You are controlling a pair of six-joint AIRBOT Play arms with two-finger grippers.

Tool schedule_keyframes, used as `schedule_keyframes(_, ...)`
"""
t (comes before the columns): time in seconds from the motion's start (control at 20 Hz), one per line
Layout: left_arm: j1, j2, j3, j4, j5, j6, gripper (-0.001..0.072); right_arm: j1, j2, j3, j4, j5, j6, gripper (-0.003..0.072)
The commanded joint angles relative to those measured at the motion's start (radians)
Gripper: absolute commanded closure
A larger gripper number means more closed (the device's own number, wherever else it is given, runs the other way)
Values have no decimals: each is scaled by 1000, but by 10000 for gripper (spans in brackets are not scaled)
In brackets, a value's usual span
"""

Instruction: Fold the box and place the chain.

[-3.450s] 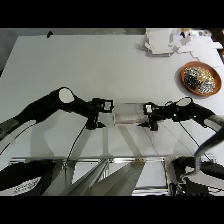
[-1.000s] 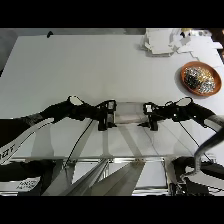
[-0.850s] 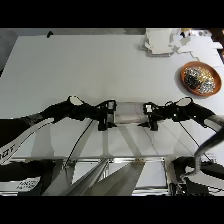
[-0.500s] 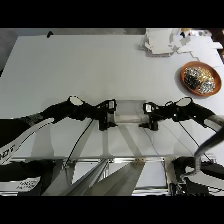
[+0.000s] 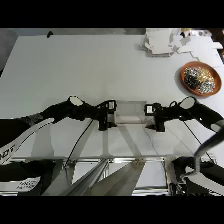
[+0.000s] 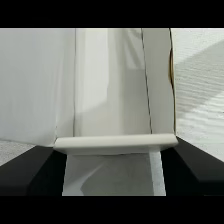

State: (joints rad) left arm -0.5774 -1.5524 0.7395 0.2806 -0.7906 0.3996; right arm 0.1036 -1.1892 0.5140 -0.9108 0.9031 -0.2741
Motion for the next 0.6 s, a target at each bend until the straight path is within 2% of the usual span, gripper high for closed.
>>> schedule_keyframes(0.0,0,0,0,0,2,0,501,0,105,1,-161,26,159,39)
schedule_keyframes(0.2,0,0,0,0,1,0,501,0,273,1,-164,30,196,55)
schedule_keyframes(0.3,0,0,0,0,2,0,501,0,354,1,-77,33,196,56)
schedule_keyframes(0.4,0,0,0,0,2,0,501,0,402,1,71,40,196,58)
schedule_keyframes(0.45,0,0,0,0,2,0,501,0,404,1,154,53,196,134)
schedule_keyframes(0.5,0,0,0,0,2,0,501,0,397,1,230,73,195,319)
schedule_keyframes(0.55,0,0,0,0,2,0,501,0,383,1,286,87,187,551)
